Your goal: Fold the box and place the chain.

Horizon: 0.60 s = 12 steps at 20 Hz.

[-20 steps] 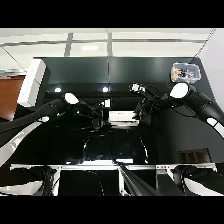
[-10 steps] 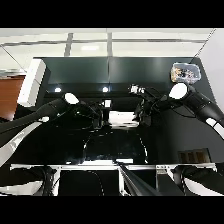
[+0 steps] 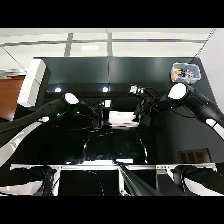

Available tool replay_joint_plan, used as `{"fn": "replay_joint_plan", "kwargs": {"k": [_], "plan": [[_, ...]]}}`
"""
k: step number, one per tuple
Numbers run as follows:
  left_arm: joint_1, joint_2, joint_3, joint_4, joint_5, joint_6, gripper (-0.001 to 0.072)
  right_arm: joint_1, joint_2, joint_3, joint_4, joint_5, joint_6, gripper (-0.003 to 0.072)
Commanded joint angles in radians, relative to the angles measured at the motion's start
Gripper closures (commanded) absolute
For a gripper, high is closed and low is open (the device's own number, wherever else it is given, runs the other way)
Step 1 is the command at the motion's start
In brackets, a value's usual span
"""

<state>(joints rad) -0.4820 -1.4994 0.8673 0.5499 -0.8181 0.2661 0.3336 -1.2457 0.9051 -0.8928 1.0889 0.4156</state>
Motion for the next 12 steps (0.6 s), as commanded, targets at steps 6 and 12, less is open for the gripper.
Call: {"fn": "replay_joint_plan", "kwargs": {"k": [6,12], "plan": [[0.0,0.0,0.001,0.0,0.002,0.0,0.0226,0.001,0.0,0.0,-0.039,-0.055,0.053,0.0304],[0.0,0.0,0.001,0.0,0.001,-0.001,0.0226,0.001,0.0,0.0,-0.04,-0.054,0.056,0.0307]]}}
